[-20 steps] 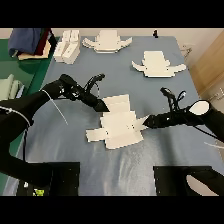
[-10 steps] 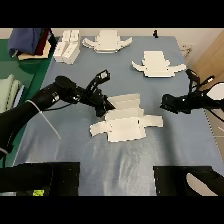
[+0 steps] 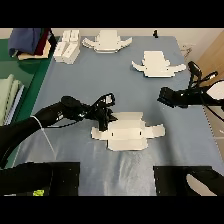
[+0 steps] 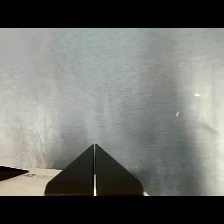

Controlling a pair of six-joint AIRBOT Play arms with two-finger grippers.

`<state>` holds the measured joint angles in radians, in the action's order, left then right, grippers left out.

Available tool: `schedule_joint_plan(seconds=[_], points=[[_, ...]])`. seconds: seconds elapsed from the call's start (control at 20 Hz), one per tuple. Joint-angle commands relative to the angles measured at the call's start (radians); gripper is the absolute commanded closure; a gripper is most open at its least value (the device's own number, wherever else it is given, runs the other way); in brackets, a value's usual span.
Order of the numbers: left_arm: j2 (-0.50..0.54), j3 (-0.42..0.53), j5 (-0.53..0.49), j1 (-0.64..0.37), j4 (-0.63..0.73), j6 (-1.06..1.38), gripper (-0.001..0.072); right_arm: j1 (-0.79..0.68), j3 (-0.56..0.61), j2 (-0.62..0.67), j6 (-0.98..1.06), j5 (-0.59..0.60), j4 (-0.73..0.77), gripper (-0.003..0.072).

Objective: Fold the box.

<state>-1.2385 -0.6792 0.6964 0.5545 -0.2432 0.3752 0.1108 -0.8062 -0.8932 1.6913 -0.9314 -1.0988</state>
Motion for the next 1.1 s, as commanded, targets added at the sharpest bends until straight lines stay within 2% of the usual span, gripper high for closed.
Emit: schedule_joint_plan(seconds=[0.0, 0.25, 0.6, 0.75, 0.95, 1.05], points=[[-0.007, 0.021, -0.034, 0.013, 0.011, 0.028, 0.0695, 0.048, -0.001, 0.001, 0.002, 0.035, -0.007, 0.0679], [0.001, 0.018, -0.036, 0.013, 0.006, 0.008, 0.0695, 0.07, 0.0, 0.001, 0.002, 0.034, -0.023, 0.0679], [0.158, -0.039, -0.103, 0.013, -0.031, 0.107, 0.0695, 0.07, 0.0, 0.001, 0.002, 0.065, -0.038, 0.0679], [0.143, -0.013, -0.102, 0.022, -0.053, 0.08, 0.0695, 0.07, 0.0, 0.001, 0.002, 0.086, -0.038, 0.0679], [0.07, 0.01, -0.108, 0.064, -0.066, 0.09, 0.0695, 0.07, 0.0, 0.001, 0.002, 0.087, -0.038, 0.0679], [0.036, 0.01, -0.172, 0.095, -0.069, 0.09, 0.0695, 0.07, 0.0, 0.001, 0.002, 0.086, -0.038, 0.0679]])
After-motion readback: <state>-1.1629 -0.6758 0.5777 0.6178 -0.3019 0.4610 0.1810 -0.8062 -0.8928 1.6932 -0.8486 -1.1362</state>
